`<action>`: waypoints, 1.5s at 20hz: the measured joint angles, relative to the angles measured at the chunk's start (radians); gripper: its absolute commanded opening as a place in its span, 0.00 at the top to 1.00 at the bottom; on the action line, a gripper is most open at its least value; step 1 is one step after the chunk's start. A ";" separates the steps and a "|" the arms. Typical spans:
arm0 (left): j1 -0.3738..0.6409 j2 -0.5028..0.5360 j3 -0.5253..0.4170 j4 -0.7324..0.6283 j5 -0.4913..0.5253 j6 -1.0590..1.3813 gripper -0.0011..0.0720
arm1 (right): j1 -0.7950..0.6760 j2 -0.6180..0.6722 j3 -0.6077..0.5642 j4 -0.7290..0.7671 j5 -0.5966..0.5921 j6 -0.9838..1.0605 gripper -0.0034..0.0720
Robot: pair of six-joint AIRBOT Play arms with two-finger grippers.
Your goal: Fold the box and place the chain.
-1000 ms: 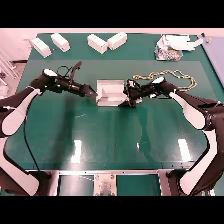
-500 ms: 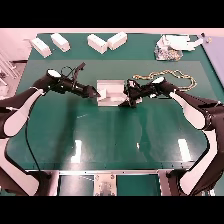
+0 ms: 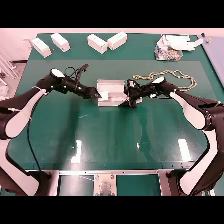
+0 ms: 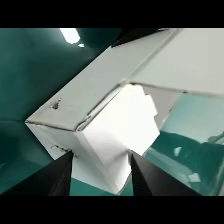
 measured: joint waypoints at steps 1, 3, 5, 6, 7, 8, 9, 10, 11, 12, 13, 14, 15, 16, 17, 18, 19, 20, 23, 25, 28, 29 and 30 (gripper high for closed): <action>-0.009 0.000 0.014 0.031 0.004 -0.018 0.41 | 0.000 0.000 0.000 0.000 0.000 0.000 0.30; -0.025 0.000 0.048 0.089 0.008 -0.058 0.40 | 0.000 0.000 0.000 0.002 0.000 0.001 0.30; -0.042 0.000 0.077 0.148 0.013 -0.106 0.41 | 0.000 0.000 0.000 0.003 -0.002 0.002 0.30; -0.050 0.001 0.086 0.171 0.016 -0.129 0.40 | 0.000 0.000 0.000 0.003 -0.002 0.002 0.30; -0.059 0.001 0.093 0.195 0.021 -0.153 0.41 | 0.000 0.000 0.000 0.003 -0.002 0.002 0.30; -0.068 0.002 0.098 0.214 0.025 -0.173 0.40 | 0.000 0.000 0.000 0.003 -0.002 0.002 0.30; -0.078 0.002 0.101 0.242 0.039 -0.195 0.41 | 0.000 0.000 0.000 0.003 -0.003 0.001 0.30; -0.086 0.001 0.104 0.254 0.042 -0.214 0.41 | 0.000 0.000 0.000 0.003 -0.003 0.001 0.30; -0.094 0.002 0.106 0.266 0.048 -0.235 0.40 | 0.000 0.000 0.000 0.003 -0.003 0.002 0.30; -0.100 0.003 0.108 0.277 0.053 -0.257 0.41 | 0.000 0.000 0.000 0.003 -0.002 0.002 0.30; -0.106 0.003 0.109 0.289 0.058 -0.282 0.41 | 0.000 0.000 0.000 0.002 -0.002 0.002 0.30; -0.111 0.003 0.110 0.299 0.062 -0.304 0.41 | 0.000 0.000 0.000 0.003 -0.002 0.002 0.30; -0.117 0.004 0.111 0.311 0.066 -0.328 0.41 | 0.000 0.000 0.000 0.002 -0.002 0.002 0.30; -0.122 0.004 0.111 0.322 0.070 -0.352 0.40 | 0.000 0.000 0.000 0.002 -0.002 0.002 0.30; -0.128 0.004 0.112 0.339 0.073 -0.379 0.41 | 0.000 0.000 0.000 0.002 -0.002 0.002 0.30; -0.135 0.004 0.113 0.359 0.076 -0.406 0.40 | 0.000 0.000 0.000 0.002 -0.002 0.002 0.30; -0.142 0.006 0.114 0.382 0.079 -0.435 0.40 | 0.000 0.000 0.000 0.002 -0.002 0.001 0.30; -0.149 0.005 0.119 0.405 0.079 -0.462 0.41 | 0.000 0.000 0.000 0.002 -0.002 0.001 0.30; -0.166 0.002 0.146 0.484 0.069 -0.531 0.41 | 0.000 0.000 0.000 0.002 -0.002 0.001 0.30; -0.173 0.000 0.165 0.523 0.057 -0.562 0.41 | 0.000 0.000 0.000 0.002 -0.002 0.000 0.30; -0.177 0.000 0.179 0.554 0.043 -0.589 0.40 | 0.000 0.000 0.000 0.003 -0.002 0.000 0.30; -0.177 0.000 0.181 0.561 0.040 -0.595 0.40 | 0.000 0.000 0.000 0.003 -0.002 0.000 0.30; -0.177 0.000 0.183 0.565 0.039 -0.602 0.40 | 0.000 0.000 0.000 0.003 -0.002 0.000 0.30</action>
